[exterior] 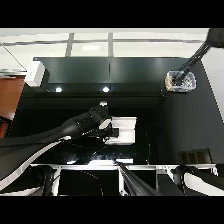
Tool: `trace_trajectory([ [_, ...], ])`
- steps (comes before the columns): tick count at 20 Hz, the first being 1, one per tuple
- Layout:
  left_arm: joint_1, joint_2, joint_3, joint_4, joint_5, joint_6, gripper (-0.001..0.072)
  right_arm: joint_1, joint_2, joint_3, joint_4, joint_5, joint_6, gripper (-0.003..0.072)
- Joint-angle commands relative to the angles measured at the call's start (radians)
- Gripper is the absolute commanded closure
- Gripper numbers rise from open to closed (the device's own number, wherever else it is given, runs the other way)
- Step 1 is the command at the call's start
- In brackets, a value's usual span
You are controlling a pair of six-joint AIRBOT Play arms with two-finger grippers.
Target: Fold the box and place the chain.
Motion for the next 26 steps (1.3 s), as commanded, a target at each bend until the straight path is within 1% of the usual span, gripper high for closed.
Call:
trace_trajectory([
  [1, 0.0, 0.0, 0.0, -0.021, 0.001, 0.0, 0.0685, 0.004, 0.152, 0.001, 0.127, 0.053, -0.055, 0.0684],
  [4, 0.0, 0.0, 0.0, -0.02, 0.001, 0.0, 0.0684, 0.005, 0.235, 0.001, 0.255, 0.147, -0.093, 0.0684],
  [7, 0.0, 0.0, 0.0, -0.02, 0.002, 0.0, 0.0684, 0.005, 0.302, 0.001, 0.357, 0.175, -0.092, 0.0684],
  [11, 0.0, 0.0, 0.0, -0.02, 0.002, 0.0, 0.0685, 0.032, 0.349, 0.0, 0.475, 0.312, -0.093, 0.0683],
  [13, 0.0, 0.0, 0.0, -0.02, 0.002, 0.0, 0.0684, 0.113, 0.35, -0.001, 0.478, 0.391, -0.13, 0.0683],
  [17, 0.0, 0.0, 0.0, -0.02, 0.002, 0.0, 0.0685, 0.294, 0.35, -0.022, 0.475, 0.506, -0.13, 0.0683],
  [22, 0.0, 0.0, 0.0, -0.02, 0.002, 0.0, 0.0685, 0.411, 0.342, -0.039, 0.475, 0.513, -0.129, 0.0683],
  [26, 0.0, 0.0, 0.0, -0.019, 0.002, 0.0, 0.0685, 0.441, 0.34, -0.039, 0.475, 0.518, -0.129, 0.0683],
])
